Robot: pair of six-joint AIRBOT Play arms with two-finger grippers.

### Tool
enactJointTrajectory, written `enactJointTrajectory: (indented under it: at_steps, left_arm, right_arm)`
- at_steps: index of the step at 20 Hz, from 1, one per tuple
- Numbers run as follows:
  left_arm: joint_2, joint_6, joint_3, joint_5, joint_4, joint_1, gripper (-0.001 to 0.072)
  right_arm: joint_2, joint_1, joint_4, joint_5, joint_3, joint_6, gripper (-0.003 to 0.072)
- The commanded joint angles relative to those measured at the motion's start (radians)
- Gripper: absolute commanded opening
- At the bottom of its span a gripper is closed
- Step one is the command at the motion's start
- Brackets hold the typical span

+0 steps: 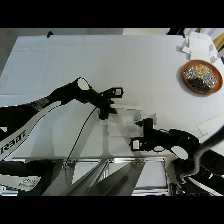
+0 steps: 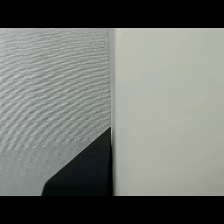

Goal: Fold the box and place the chain.

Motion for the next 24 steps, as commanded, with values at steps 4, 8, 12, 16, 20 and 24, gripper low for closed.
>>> enactJointTrajectory:
  at_steps: [4, 8, 12, 16, 20, 24]
  left_arm:
    - [0.001, 0.000, 0.000, 0.000, 0.000, 0.000, 0.0010]
    - [0.001, 0.000, 0.000, 0.000, 0.000, 0.000, 0.0010]
    - [0.001, 0.000, 0.000, 0.000, 0.000, 0.000, 0.0010]
    - [0.001, 0.000, 0.000, 0.000, 0.000, 0.000, 0.0010]
    - [0.001, 0.000, 0.000, 0.000, 0.000, 0.000, 0.0010]
    - [0.001, 0.000, 0.000, 0.000, 0.000, 0.000, 0.0010]
  right_arm:
    - [-0.038, 0.002, -0.009, -0.063, 0.000, 0.006, 0.0699]
    - [-0.014, -0.017, -0.043, -0.079, 0.042, 0.007, 0.0697]
    - [-0.014, -0.120, -0.043, -0.029, 0.093, 0.006, 0.0697]
    - [-0.019, -0.135, -0.035, 0.021, 0.100, 0.008, 0.0697]
    - [-0.020, -0.135, -0.035, 0.030, 0.100, 0.040, 0.0696]
    - [-0.021, -0.135, -0.035, 0.087, 0.100, 0.042, 0.0692]
